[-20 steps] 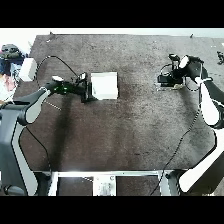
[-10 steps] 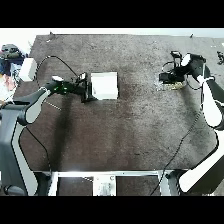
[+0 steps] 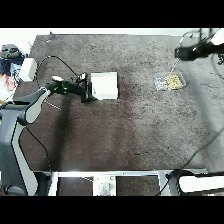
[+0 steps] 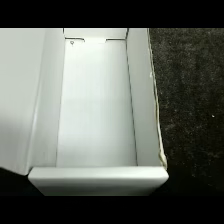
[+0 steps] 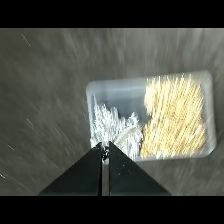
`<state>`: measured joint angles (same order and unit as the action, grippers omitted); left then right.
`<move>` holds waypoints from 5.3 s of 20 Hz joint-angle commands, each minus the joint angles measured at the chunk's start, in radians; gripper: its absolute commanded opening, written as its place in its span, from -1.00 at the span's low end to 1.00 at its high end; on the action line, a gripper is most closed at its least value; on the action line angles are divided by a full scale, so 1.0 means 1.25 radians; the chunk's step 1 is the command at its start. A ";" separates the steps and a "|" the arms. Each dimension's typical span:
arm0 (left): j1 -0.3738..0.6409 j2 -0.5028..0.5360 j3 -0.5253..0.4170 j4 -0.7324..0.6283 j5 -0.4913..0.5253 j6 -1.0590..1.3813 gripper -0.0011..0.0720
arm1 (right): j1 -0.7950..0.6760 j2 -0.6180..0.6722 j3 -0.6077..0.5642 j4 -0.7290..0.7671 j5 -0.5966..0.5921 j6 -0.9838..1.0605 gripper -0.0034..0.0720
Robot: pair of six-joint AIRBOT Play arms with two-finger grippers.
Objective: Fold the box and place the chain.
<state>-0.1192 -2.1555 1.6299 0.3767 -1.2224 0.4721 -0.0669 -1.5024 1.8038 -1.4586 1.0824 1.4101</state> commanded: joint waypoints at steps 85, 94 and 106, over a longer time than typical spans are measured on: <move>0.001 0.000 0.000 0.000 0.000 0.000 -0.38 | 0.354 0.157 -0.437 0.166 -0.650 0.227 -0.88; 0.001 0.000 0.000 0.000 0.000 0.000 -0.38 | 0.510 0.138 -0.396 0.165 -0.703 0.228 -0.88; 0.001 0.000 0.000 0.000 0.000 0.000 -0.38 | 0.443 -0.031 -0.404 0.101 -0.511 0.227 -0.01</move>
<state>-0.1192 -2.1555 1.6299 0.3767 -1.2224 0.4717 0.5323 -1.5356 1.3018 -1.2793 0.3195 1.6939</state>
